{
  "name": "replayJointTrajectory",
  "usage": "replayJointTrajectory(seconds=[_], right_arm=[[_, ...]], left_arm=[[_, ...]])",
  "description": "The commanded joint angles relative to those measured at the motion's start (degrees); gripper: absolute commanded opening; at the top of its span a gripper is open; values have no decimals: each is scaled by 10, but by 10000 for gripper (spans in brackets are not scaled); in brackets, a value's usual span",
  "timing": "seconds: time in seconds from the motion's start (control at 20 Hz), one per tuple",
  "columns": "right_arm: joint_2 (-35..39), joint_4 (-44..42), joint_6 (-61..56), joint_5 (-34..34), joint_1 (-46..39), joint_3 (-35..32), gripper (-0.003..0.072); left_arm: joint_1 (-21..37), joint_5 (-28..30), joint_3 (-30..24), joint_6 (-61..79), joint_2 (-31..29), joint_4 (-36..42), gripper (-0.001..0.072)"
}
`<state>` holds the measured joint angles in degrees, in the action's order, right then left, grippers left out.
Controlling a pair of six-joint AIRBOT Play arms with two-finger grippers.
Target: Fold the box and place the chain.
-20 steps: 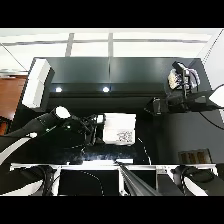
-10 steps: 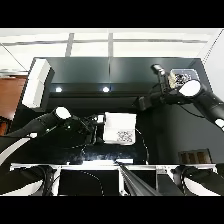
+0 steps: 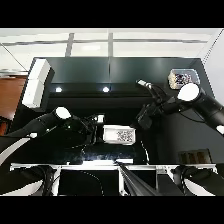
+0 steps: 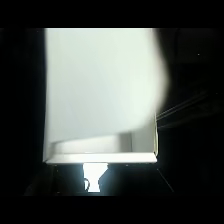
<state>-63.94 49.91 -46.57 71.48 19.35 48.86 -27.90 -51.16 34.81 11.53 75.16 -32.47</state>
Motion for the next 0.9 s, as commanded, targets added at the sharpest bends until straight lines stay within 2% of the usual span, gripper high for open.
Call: replayJointTrajectory(seconds=[0.0,0.05,0.1,0.3,0.45,0.85], right_arm=[[39,5,10,-54,23,-59,710],[50,-2,15,-74,35,-78,706],[57,-8,28,-88,47,-92,658],[57,-2,67,-119,99,-99,661],[57,16,91,-133,108,-99,662],[57,41,178,-91,108,-96,660]], left_arm=[[0,0,0,0,0,0,490],[0,0,0,0,0,0,490],[0,0,0,0,0,0,490],[0,0,0,0,0,0,490],[0,0,0,0,0,0,490],[0,0,0,0,0,0,490]])
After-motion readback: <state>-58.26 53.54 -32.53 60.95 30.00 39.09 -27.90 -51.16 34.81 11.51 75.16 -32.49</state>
